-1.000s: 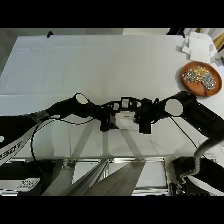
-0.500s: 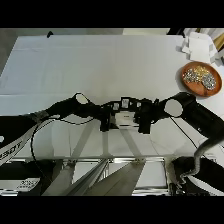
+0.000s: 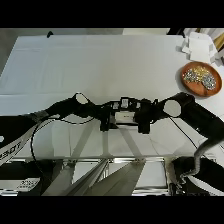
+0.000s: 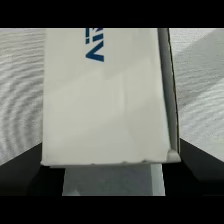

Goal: Fold the box and place the chain.

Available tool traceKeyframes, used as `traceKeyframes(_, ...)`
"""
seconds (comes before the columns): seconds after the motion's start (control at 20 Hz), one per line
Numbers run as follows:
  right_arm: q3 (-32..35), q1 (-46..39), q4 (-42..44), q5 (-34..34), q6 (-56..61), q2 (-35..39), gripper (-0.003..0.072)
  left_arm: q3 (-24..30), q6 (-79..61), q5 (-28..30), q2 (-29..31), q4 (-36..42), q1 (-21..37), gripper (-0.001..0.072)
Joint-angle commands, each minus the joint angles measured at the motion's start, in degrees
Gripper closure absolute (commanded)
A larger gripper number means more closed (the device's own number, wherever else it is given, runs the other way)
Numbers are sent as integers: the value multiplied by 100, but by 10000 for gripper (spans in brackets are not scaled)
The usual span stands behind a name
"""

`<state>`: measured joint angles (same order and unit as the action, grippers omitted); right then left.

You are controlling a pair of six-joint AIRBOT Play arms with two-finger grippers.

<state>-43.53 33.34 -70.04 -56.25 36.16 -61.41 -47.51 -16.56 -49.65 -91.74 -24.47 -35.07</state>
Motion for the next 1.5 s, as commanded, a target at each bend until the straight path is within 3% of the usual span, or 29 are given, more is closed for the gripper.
traceKeyframes(0.0,105,-2,138,-310,-2,-2,603,0,7,-9,4,2,-4,319)
traceKeyframes(0.25,133,-2,157,-339,-2,-2,553,0,7,-9,4,2,-4,319)
traceKeyframes(0.35,133,-2,201,-339,-2,-2,475,0,7,-9,4,2,-4,319)
traceKeyframes(1.05,151,-2,319,68,-28,470,444,0,7,-9,4,2,-4,319)
traceKeyframes(1.25,151,-188,1108,315,-85,846,447,0,7,-9,4,2,-4,319)
traceKeyframes(1.3,151,-345,1488,299,-81,855,455,0,7,-9,4,2,-4,319)
traceKeyframes(1.35,181,-503,1950,299,-85,839,541,0,7,-9,4,2,-4,319)
traceKeyframes(1.4,295,-660,2704,415,-197,817,673,0,7,-7,4,2,-4,319)
traceKeyframes(1.45,472,-787,3508,516,-614,800,676,0,7,-11,4,2,-4,319)
